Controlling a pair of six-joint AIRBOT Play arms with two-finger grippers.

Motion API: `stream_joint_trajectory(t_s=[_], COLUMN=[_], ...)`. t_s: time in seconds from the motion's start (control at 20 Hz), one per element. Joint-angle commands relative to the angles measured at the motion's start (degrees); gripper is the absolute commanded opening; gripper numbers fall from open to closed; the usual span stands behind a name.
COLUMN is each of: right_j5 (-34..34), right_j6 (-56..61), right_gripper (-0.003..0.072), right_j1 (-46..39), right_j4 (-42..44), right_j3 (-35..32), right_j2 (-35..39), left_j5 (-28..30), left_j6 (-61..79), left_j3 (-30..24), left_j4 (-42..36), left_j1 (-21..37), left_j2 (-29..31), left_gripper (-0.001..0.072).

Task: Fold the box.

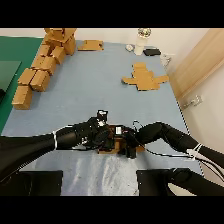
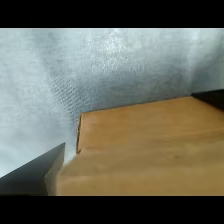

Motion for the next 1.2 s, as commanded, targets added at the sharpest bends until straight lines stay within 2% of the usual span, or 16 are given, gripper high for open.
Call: stream_joint_trajectory(t_s=[0.0,0.25,0.4,0.65,0.7,0.75,0.8,0.85,1.0,1.05,1.15], right_j5=[0.1,0.1,0.1,0.1,0.1,0.1,0.1,0.1,0.1,0.1,0.1], right_j6=[0.0,0.0,0.0,0.0,0.0,0.0,0.0,0.0,0.0,0.0,0.0], right_gripper=[0.0538,0.0537,0.0538,0.0538,0.0538,0.0538,0.0538,0.0538,0.0538,0.0538,0.0538], right_j1=[0.0,0.0,0.0,0.0,0.0,0.0,0.0,0.0,0.0,0.0,0.0], right_j4=[0.0,0.0,0.0,0.0,0.0,0.0,0.0,0.0,0.0,0.0,0.0], right_j3=[0.0,0.0,0.0,0.0,0.0,0.0,0.0,0.0,0.0,0.0,0.0], right_j2=[0.0,0.0,0.0,0.0,0.0,0.0,0.0,0.0,0.0,0.0,0.0], left_j5=[-1.9,-2.1,-3.0,-11.5,-12.2,-12.2,-11.9,-11.6,-11.4,-11.4,-10.9], left_j6=[-0.1,1.1,1.7,1.7,1.7,2.3,2.8,3.1,7.6,10.1,15.4], left_j3=[0.1,1.9,3.0,3.0,3.0,3.0,3.0,3.0,3.0,2.7,0.6], left_j4=[0.5,0.4,1.6,5.1,5.4,5.4,5.2,5.2,5.2,5.1,3.9], left_j1=[0.7,0.7,0.7,0.7,0.7,0.7,0.7,0.7,0.7,0.7,1.9], left_j2=[0.3,0.9,3.6,8.0,8.6,9.0,9.4,9.9,12.0,12.9,15.2], left_gripper=[0.0559,0.0559,0.0559,0.0558,0.0483,0.0283,0.0151,0.0106,0.0102,0.0012,0.0011])
